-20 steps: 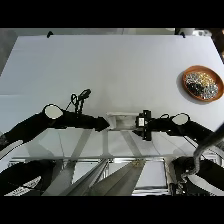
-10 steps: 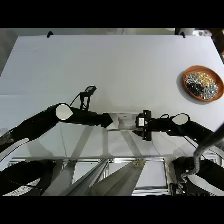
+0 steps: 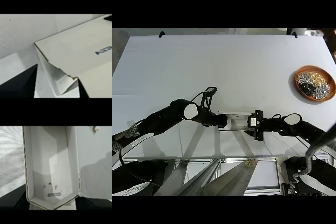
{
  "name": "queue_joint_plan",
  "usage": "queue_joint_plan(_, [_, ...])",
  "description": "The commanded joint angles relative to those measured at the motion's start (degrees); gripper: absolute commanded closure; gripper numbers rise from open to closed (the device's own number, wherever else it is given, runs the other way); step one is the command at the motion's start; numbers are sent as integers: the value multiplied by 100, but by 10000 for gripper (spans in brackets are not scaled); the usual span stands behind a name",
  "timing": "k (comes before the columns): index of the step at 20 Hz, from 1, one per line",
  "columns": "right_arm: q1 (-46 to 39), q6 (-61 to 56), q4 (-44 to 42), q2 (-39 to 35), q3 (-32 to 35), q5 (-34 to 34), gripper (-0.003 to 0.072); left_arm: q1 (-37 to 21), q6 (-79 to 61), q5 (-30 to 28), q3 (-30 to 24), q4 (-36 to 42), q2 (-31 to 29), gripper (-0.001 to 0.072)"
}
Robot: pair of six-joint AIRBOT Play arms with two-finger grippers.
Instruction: Fold the box and place the chain.
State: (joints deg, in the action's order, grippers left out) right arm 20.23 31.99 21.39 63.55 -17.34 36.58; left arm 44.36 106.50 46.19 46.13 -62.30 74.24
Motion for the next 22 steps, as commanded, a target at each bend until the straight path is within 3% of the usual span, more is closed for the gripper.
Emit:
queue_joint_plan(1, [0,-2,0,-4,2,-2,252,203,951,439,254,-817,116,180])
queue_joint_plan(4, [0,-2,0,-4,2,-2,252,372,1478,927,640,-1300,271,199])
queue_joint_plan(8, [0,-2,0,-4,2,-2,252,518,1965,1023,962,-1351,461,199])
queue_joint_plan(14, [0,-2,0,-4,2,-2,252,789,2186,1768,1759,-1495,1294,199])
queue_joint_plan(22, [0,-2,0,-4,2,-2,252,789,3154,1843,1805,-1952,1392,224])
